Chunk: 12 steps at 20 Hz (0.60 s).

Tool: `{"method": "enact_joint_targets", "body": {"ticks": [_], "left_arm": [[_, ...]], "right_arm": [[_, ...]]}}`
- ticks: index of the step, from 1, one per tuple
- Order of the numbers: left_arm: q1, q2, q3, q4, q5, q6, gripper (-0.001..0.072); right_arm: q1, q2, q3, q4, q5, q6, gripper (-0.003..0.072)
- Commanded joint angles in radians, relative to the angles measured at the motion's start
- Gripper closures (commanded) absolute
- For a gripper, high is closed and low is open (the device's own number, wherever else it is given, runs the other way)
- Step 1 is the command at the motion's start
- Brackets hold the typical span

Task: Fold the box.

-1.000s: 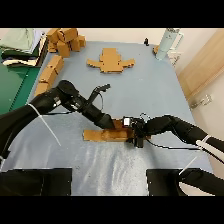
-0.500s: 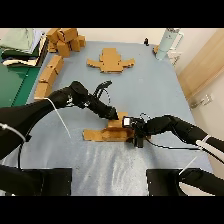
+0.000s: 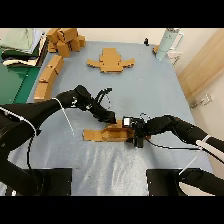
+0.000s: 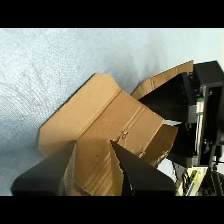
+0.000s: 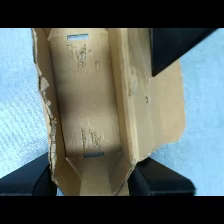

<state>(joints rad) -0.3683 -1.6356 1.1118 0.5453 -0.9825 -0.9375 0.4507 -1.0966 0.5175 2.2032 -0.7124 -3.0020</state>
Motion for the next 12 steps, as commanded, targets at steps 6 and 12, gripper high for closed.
{"method": "enact_joint_targets", "body": {"ticks": [6,12], "left_arm": [[0.053,-0.004,0.167,0.001,-0.262,0.146,0.0491],[0.07,-0.003,0.192,0.0,-0.458,0.27,0.0501]], "right_arm": [[0.0,0.0,0.0,0.0,0.0,0.0,0.0126],[0.0,0.0,0.0,0.0,0.0,0.0,0.0126]]}}
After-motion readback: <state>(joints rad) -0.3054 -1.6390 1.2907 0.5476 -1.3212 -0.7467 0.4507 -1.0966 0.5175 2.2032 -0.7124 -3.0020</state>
